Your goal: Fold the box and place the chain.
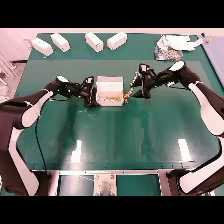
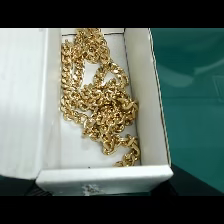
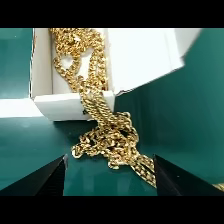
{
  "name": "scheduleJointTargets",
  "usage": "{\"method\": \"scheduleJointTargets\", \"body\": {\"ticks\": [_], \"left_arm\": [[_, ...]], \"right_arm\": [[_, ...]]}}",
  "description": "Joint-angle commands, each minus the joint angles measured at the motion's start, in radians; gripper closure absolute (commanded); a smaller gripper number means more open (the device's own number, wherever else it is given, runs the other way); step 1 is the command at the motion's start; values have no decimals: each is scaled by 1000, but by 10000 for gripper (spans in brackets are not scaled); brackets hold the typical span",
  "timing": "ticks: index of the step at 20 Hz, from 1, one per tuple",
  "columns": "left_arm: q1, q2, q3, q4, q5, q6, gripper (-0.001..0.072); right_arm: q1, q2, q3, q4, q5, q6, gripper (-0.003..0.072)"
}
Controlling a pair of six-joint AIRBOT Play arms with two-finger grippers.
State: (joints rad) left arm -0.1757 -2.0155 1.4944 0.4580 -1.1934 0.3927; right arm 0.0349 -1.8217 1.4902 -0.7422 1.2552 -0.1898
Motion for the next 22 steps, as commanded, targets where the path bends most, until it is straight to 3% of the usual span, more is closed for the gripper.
{"method": "scheduleJointTargets", "body": {"ticks": [1,12,16,18,20,21,22], "left_arm": [[0,1,0,0,0,0,175],[0,1,0,0,0,0,176],[0,1,0,-1,0,0,175],[0,1,0,-2,0,0,176],[0,1,0,-2,0,0,176],[0,1,0,-2,0,0,176],[0,1,0,-2,0,0,176]], "right_arm": [[1,-74,-2,77,9,-144,43],[26,-139,5,110,-29,-169,43],[33,-148,22,20,-35,-52,60],[41,-148,24,-61,-61,-19,123],[40,-148,24,-61,-56,-19,333],[41,-148,24,-59,-53,-18,565],[41,-146,27,-60,-48,11,636]]}}
